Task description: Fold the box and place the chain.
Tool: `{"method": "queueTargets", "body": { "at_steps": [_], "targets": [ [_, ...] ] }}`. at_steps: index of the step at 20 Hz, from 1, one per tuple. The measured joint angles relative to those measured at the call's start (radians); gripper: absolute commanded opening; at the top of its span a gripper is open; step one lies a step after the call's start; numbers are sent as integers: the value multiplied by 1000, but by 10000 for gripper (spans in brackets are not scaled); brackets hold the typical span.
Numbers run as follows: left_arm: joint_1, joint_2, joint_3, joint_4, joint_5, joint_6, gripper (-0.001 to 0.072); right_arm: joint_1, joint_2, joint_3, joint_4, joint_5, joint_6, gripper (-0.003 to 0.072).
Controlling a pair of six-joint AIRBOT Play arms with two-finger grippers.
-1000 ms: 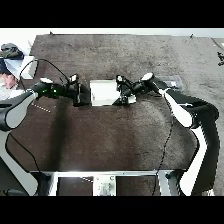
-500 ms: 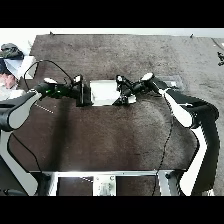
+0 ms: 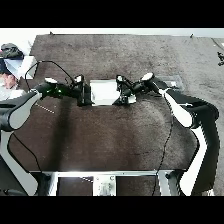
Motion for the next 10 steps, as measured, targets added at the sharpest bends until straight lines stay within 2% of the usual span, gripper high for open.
{"method": "queueTargets", "body": {
  "at_steps": [2, 3, 10],
  "targets": [
    [-1, 0, 3, 2, 11, 3, 650, 0, 0, 0, 1, -3, 0, 302],
    [0, -3, 5, 1, 16, 3, 639, 0, 0, 0, 1, -5, 0, 302],
    [3, -24, 14, -20, 23, 8, 641, 0, 0, 0, 0, -5, -2, 302]
  ]
}}
